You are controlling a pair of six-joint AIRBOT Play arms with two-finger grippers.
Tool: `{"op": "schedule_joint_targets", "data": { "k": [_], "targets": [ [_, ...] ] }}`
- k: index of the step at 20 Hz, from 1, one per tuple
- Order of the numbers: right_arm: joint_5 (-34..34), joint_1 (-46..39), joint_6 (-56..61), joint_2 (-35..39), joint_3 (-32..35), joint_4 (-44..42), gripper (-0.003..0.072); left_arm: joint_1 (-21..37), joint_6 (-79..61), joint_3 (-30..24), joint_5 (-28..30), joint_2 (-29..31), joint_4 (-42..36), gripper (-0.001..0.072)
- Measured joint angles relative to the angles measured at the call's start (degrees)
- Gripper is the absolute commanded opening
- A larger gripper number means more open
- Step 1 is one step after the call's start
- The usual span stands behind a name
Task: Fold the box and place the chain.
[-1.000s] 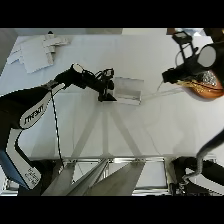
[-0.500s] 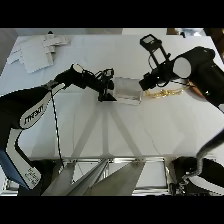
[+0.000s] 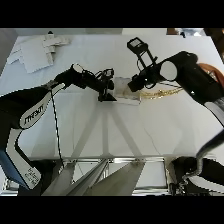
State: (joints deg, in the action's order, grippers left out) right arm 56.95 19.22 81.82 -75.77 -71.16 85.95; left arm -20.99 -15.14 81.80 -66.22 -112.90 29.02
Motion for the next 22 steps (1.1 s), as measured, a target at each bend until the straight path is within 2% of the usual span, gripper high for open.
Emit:
{"op": "schedule_joint_targets", "data": {
  "k": [5, 6, 7, 8, 12, 14, 22],
  "targets": [
    [-0.3, 0.0, 0.0, -3.8, 0.0, -1.6, 0.0012, 0.0, 0.0, 0.0, 0.0, 0.0, 0.0, 0.0011],
    [-0.3, 0.0, 0.0, -4.1, 0.0, -1.6, 0.0041, 0.0, 0.0, 0.0, 0.0, 0.0, 0.0, 0.0011],
    [-0.3, 0.0, -0.1, -4.4, 0.0, -1.7, 0.0114, 0.0, 0.0, 0.0, 0.0, 0.0, 0.0, 0.0011],
    [-0.3, 0.0, -0.1, -4.6, 0.0, -1.7, 0.0137, 0.0, 0.0, 0.0, 0.0, 0.0, 0.0, 0.0011],
    [-0.6, 0.0, -0.1, -5.0, 0.0, -1.7, 0.0139, 0.0, 0.0, 0.0, 0.0, 0.0, 0.0, 0.0011],
    [-0.7, 0.0, -0.1, -5.1, 0.0, -1.7, 0.0222, 0.0, 0.0, 0.0, 0.0, 0.0, 0.0, 0.0011],
    [-0.5, 0.0, 0.2, -4.1, 0.0, -1.7, 0.0225, 0.0, 0.0, 0.0, 0.0, 0.0, 0.0, 0.0011]
  ]
}}
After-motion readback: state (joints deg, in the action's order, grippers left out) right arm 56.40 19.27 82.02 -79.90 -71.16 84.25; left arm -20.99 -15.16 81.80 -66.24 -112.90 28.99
